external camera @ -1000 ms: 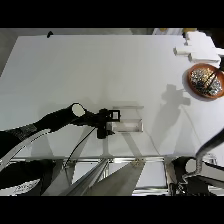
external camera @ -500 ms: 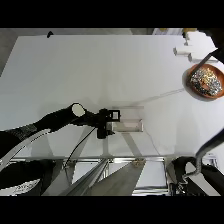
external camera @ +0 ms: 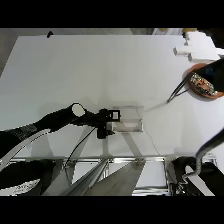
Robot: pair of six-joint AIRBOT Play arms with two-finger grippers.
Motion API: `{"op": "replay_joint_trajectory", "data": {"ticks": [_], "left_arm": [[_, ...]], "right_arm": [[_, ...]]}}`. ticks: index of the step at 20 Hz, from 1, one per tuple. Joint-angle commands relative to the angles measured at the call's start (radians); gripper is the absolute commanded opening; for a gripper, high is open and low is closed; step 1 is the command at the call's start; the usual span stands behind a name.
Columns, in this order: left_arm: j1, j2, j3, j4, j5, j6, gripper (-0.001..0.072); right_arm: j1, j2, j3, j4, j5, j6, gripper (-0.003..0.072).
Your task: Fold the box and place the chain.
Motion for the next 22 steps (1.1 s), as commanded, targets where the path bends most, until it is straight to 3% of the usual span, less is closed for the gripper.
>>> {"op": "replay_joint_trajectory", "data": {"ticks": [1,6,14,22], "left_arm": [[0.0,0.0,0.0,0.0,0.0,0.0,0.018],[0.0,0.0,0.0,0.0,0.0,0.0,0.018],[0.0,0.0,0.0,0.0,0.0,0.0,0.018],[0.0,0.0,0.0,0.0,0.0,0.0,0.018]], "right_arm": [[0.111,0.056,-0.001,0.003,0.037,0.031,0.0018],[0.248,0.097,-0.109,0.011,-0.012,0.045,0.0018],[0.327,0.097,-0.443,0.02,-0.286,0.026,0.0019],[0.328,0.096,-0.681,0.238,-0.423,-0.135,0.0019]]}}
